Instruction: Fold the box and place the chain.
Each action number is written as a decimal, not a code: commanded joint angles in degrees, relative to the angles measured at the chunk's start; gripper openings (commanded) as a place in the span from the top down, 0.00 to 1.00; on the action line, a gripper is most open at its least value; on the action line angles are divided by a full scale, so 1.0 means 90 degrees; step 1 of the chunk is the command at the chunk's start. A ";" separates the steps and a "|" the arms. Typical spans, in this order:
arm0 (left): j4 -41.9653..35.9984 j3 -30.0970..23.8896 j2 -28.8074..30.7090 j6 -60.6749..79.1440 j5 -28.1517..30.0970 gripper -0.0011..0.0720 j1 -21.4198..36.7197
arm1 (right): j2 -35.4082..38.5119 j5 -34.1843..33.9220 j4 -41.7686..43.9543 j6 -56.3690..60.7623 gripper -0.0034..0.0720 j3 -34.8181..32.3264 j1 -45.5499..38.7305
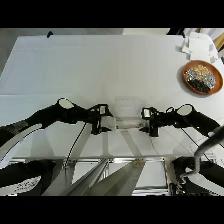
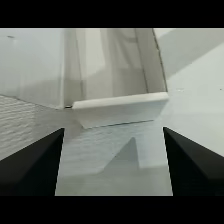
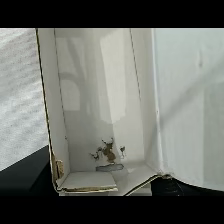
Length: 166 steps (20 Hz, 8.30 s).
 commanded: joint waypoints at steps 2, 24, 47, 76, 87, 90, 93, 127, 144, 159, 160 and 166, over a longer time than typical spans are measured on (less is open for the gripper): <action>-0.0199 -0.0002 -0.0029 0.0041 0.0175 0.03 -0.0005 | 0.0000 0.0000 -0.0002 0.0000 0.42 0.0007 0.0000; -0.0279 -0.0002 -0.0228 -0.0340 0.0823 0.03 -0.0544 | 0.0000 0.0002 -0.0002 0.0000 0.42 0.0007 0.0000; -0.0430 0.0000 -0.0226 -0.0129 0.1149 0.04 -0.0908 | 0.0000 0.0000 0.0000 0.0000 0.42 0.0007 0.0000; -0.0563 0.0000 -0.0245 -0.0175 0.1452 0.64 -0.1020 | 0.0000 0.0000 0.0000 0.0000 0.42 0.0007 0.0000; -0.0563 0.0000 -0.0245 -0.0175 0.1452 0.64 -0.1020 | 0.0061 0.0090 0.0002 0.0291 0.14 0.0007 0.0000; -0.0563 0.0000 -0.0245 -0.0177 0.1452 0.64 -0.1020 | 0.0355 0.0121 -0.0301 0.0789 0.02 0.0007 -0.0002; -0.0563 0.0000 -0.0245 -0.0175 0.1452 0.64 -0.1020 | 0.0789 0.0250 -0.1107 0.1532 0.02 0.0007 -0.0002; -0.0563 0.0000 -0.0245 -0.0175 0.1452 0.64 -0.1020 | 0.0828 -0.2290 0.1263 0.3932 0.94 0.0007 0.0884; -0.0563 0.0000 -0.0245 -0.0175 0.1452 0.64 -0.1020 | 0.1690 0.0136 -0.2144 0.6368 0.94 0.1032 0.0884; -0.0563 0.0000 -0.0245 -0.0175 0.1450 0.64 -0.1020 | 0.1418 0.0517 -0.3563 0.2939 0.68 0.0758 0.0648; -0.0563 0.0000 -0.0245 -0.0177 0.1452 0.64 -0.1020 | 0.1331 0.0493 -0.3436 0.2761 0.72 0.0753 0.0648; -0.0563 0.0000 -0.0245 -0.0177 0.1452 0.64 -0.1020 | 0.1086 0.0151 -0.2846 0.2339 0.75 0.0714 0.0648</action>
